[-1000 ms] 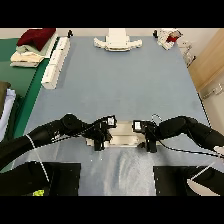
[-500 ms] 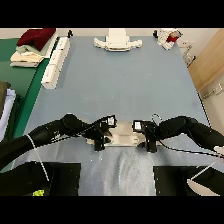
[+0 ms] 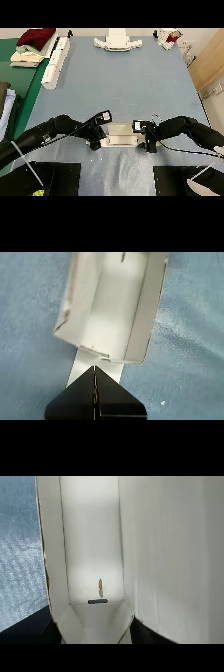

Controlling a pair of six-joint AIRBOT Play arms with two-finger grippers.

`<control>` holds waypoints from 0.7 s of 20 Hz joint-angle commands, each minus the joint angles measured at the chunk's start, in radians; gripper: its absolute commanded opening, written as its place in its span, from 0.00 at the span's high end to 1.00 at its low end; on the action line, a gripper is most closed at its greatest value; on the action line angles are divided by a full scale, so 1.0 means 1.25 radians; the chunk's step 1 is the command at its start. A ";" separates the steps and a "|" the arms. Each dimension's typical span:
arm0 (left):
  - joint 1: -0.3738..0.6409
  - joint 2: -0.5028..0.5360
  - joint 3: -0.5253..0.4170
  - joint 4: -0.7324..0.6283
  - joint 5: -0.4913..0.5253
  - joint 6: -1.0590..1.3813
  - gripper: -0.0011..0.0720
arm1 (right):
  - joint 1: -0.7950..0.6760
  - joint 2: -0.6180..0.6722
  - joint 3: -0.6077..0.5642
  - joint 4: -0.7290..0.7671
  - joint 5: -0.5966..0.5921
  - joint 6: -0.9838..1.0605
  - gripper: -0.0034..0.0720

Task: Fold the box.

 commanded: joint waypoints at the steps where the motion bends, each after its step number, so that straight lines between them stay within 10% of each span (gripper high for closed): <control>1: 0.059 0.095 0.000 0.168 -0.061 -0.411 0.97 | 0.000 0.000 0.000 -0.001 0.001 0.000 0.32; 9: 0.392 0.100 -0.009 0.212 -0.266 -0.730 0.97 | 0.000 0.000 0.000 -0.001 0.001 0.000 0.32; 14: 0.339 0.019 -0.076 0.037 -0.231 -0.668 0.97 | 0.000 0.000 0.000 -0.001 0.001 0.000 0.32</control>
